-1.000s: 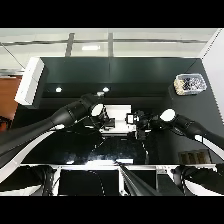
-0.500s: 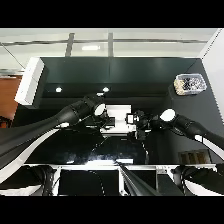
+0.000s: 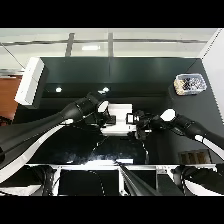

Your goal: Fold the box and place the chain.

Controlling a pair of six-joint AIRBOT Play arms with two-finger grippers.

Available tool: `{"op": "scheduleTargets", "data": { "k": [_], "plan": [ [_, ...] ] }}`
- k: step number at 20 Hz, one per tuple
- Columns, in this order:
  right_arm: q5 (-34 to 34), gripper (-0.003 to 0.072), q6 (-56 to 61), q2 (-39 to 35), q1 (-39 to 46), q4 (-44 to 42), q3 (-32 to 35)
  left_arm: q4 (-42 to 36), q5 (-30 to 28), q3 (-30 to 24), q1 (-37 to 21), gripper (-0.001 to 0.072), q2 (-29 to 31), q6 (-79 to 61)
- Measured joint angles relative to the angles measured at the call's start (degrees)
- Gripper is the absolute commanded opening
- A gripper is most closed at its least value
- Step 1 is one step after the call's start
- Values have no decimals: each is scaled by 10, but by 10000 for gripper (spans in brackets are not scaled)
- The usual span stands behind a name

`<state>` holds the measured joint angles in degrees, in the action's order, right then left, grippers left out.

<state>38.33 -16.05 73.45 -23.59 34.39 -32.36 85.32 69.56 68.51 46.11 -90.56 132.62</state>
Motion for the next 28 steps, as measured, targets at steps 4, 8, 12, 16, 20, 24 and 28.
{"op": "scheduleTargets", "data": {
  "k": [4, 8, 12, 16, 20, 24, 28],
  "plan": [
    [-1, 475, -1, 0, 0, 0, 0, -5, -9, 9, 0, 390, -1, 2],
    [-1, 475, -2, 0, 0, 0, 0, 2, 5, 12, -1, 394, -2, 2],
    [-1, 475, -1, 0, 0, 0, 0, 17, 20, 13, -1, 394, -2, 7],
    [-1, 475, -1, 0, 0, -1, 0, 24, 25, 13, -1, 392, -3, 13],
    [-1, 475, 0, 0, 0, -1, 0, 26, 29, 13, -1, 384, -10, 15],
    [-1, 475, 0, 0, 0, -1, 0, 22, 23, 13, -1, 84, -13, 15],
    [-1, 475, 0, 0, 0, -1, 0, 20, 23, 13, -1, 28, -14, 14]
  ]
}}
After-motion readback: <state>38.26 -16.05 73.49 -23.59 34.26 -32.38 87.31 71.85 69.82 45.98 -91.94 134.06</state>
